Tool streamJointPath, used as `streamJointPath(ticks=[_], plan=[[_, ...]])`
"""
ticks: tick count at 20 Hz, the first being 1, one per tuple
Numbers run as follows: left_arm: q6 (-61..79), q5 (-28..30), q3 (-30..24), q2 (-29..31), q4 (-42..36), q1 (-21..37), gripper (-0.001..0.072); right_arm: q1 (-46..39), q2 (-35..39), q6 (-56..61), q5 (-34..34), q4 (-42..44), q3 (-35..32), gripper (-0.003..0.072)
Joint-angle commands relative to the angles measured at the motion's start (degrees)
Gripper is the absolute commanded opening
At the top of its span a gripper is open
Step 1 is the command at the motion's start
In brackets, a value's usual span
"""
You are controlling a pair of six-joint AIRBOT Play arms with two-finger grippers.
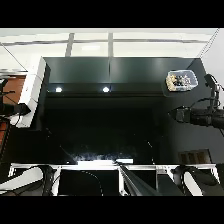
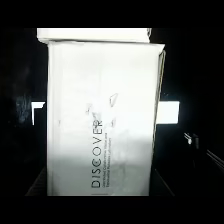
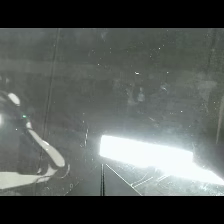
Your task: Fold the box and place the chain.
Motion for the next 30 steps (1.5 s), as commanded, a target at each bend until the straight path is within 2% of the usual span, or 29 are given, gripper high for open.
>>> streamJointPath(ticks=[1,3,6,8,11,12,13,14,16,19,21,24,25,27,30], plan=[[0.2,0.7,0.3,-1.4,-1.4,-0.1,0.0322,0.1,0.0,0.0,-0.2,0.0,0.0,0.0016],[0.2,1.6,0.4,-1.4,-1.3,-0.1,0.0719,0.1,0.0,0.0,0.3,0.0,0.0,0.0016],[-0.2,-0.9,3.2,0.8,-1.2,-0.1,0.0715,0.1,0.1,0.0,1.8,1.6,0.2,0.0015],[-0.2,-5.4,7.6,2.7,0.1,-1.1,0.0713,2.4,0.1,0.0,0.8,2.9,1.9,0.0015],[-4.8,-10.0,14.3,6.0,0.9,-4.6,0.0702,9.1,0.0,1.3,-4.7,-5.1,8.3,0.0015],[-8.9,-10.3,15.6,7.3,-0.1,-6.1,0.0666,10.6,0.0,2.1,-5.4,-8.7,10.8,0.0015],[-11.6,-11.1,16.7,8.8,-1.2,-8.2,0.0393,11.4,0.1,3.0,-5.1,-11.8,13.0,0.0015],[-12.7,-13.6,17.7,10.5,-1.9,-10.5,0.0028,11.6,0.1,3.7,-3.8,-14.8,15.4,0.0015],[-20.0,-14.5,17.9,14.7,-0.7,-15.8,0.0024,11.6,1.4,9.6,0.0,-21.4,20.3,0.0014],[-20.1,-11.3,14.3,23.5,-2.1,-24.7,0.0024,11.6,7.4,13.7,-3.1,-28.0,19.7,0.0014],[-20.2,-6.1,8.5,30.4,-3.9,-31.5,0.0024,11.6,9.7,13.4,-3.7,-29.0,16.2,0.0014],[-22.0,3.5,-3.8,39.4,-2.6,-40.3,0.0024,11.6,13.1,11.0,-14.1,-28.9,4.9,0.0014],[-24.2,6.2,-7.6,41.6,-1.5,-41.6,0.0024,11.6,13.6,10.9,-18.6,-29.7,1.0,0.0013],[-24.5,7.5,-13.0,44.5,-1.4,-42.0,0.0025,11.6,13.6,10.9,-24.3,-30.2,-4.2,0.0014],[-24.5,7.5,-16.2,46.1,-1.3,-41.8,0.0027,11.6,13.6,10.9,-26.4,-30.2,-7.3,0.0018]])
